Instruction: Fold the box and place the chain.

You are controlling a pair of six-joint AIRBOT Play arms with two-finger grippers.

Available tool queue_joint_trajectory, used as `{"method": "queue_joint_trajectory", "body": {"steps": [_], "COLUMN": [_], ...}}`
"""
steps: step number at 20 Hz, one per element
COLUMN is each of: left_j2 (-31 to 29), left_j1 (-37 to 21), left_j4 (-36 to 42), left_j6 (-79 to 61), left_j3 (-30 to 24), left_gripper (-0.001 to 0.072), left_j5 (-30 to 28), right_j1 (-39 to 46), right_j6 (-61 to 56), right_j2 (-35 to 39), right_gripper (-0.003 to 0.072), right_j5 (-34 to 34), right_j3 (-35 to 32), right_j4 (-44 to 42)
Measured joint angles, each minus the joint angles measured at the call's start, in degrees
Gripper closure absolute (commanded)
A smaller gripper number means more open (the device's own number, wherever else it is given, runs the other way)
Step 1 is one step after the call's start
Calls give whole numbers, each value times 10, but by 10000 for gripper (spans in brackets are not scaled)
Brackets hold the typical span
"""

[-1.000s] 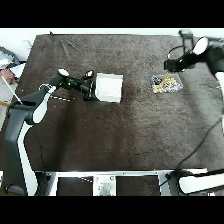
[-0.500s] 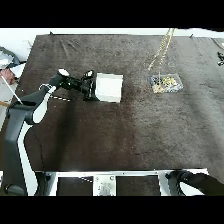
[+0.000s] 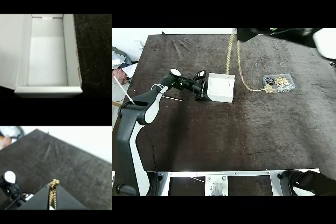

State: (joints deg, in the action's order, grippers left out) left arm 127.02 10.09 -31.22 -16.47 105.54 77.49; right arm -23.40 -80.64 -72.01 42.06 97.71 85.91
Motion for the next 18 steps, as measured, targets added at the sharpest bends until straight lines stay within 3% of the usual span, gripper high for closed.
{"method": "queue_joint_trajectory", "body": {"steps": [10, 16, 17, 18], "left_j2": [0, 0, 0, 0], "left_j1": [0, 0, 0, 0], "left_j4": [0, 0, 0, 0], "left_j6": [0, 0, 0, 0], "left_j3": [0, 0, 0, 0], "left_gripper": [435, 435, 435, 436], "left_j5": [0, 0, 0, 0], "right_j1": [-14, -5, 0, 5], "right_j6": [-4, -13, -17, -21], "right_j2": [-119, -150, -153, -153], "right_gripper": [704, 703, 662, 400], "right_j5": [8, 13, 11, 10], "right_j3": [-7, -64, -78, -90], "right_j4": [-10, 16, 21, 24]}}
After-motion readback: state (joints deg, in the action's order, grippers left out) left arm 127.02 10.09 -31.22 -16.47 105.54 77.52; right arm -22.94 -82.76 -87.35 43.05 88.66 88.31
